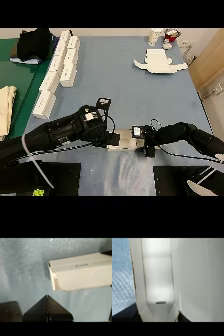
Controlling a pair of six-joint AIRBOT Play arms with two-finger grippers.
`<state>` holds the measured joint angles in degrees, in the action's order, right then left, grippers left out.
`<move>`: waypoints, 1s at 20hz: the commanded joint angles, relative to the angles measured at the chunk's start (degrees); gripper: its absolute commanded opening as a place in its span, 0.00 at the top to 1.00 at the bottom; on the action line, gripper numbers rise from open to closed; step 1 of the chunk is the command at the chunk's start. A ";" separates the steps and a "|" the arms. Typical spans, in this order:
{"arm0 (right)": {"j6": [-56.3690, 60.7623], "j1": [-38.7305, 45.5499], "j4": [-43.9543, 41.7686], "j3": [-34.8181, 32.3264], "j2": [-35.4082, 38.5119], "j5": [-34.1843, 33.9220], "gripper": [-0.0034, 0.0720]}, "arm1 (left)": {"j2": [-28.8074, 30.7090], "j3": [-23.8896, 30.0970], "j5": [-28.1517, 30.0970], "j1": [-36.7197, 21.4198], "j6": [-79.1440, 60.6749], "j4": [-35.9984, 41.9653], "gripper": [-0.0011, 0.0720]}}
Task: Fold the box.
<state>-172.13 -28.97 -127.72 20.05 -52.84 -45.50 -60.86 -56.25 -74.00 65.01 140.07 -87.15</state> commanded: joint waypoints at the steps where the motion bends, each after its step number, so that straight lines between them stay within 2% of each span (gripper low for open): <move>1: 0.00 -0.07 -0.02 0.00 0.04 0.02 0.28 | 3.06 -0.15 -1.64 0.00 -10.34 -0.20 0.97; 3: 0.00 -0.07 0.00 0.00 0.04 0.02 0.28 | 2.97 0.00 1.60 0.02 -17.22 0.33 0.97; 5: 0.00 -0.07 -0.02 0.00 0.04 0.02 0.28 | 3.10 0.02 2.40 0.26 -26.97 2.23 0.97; 7: 0.00 -0.07 -0.02 0.00 0.04 0.02 0.28 | 5.60 2.45 4.55 -1.36 -38.95 7.82 0.97; 9: 0.00 -0.07 -0.02 0.00 0.04 0.04 0.28 | 11.63 9.38 8.74 -6.38 -53.07 12.35 0.97; 12: 0.00 -0.07 -0.02 0.00 0.04 0.02 0.28 | 20.48 20.20 10.08 -17.40 -81.96 18.53 0.96; 13: 0.00 -0.07 -0.02 0.00 0.04 0.02 0.28 | 22.34 22.97 11.39 -20.74 -89.05 20.50 0.94; 14: 0.00 -0.07 0.00 0.00 0.04 0.02 0.28 | 23.34 25.53 13.53 -23.93 -96.21 23.50 0.35; 15: 0.00 -0.07 0.00 0.00 0.04 0.02 0.28 | 23.43 27.80 16.87 -26.56 -100.98 27.15 0.06; 17: 0.00 -0.07 0.00 0.00 0.04 0.02 0.28 | 22.36 32.00 23.67 -30.91 -113.74 34.49 0.07; 20: 0.00 -0.07 0.00 0.00 0.04 0.02 0.28 | 18.47 36.30 32.48 -32.52 -132.45 45.09 0.07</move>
<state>-172.13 -28.99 -127.72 20.05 -52.84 -45.50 -40.62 -24.69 -50.81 35.81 30.17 -53.93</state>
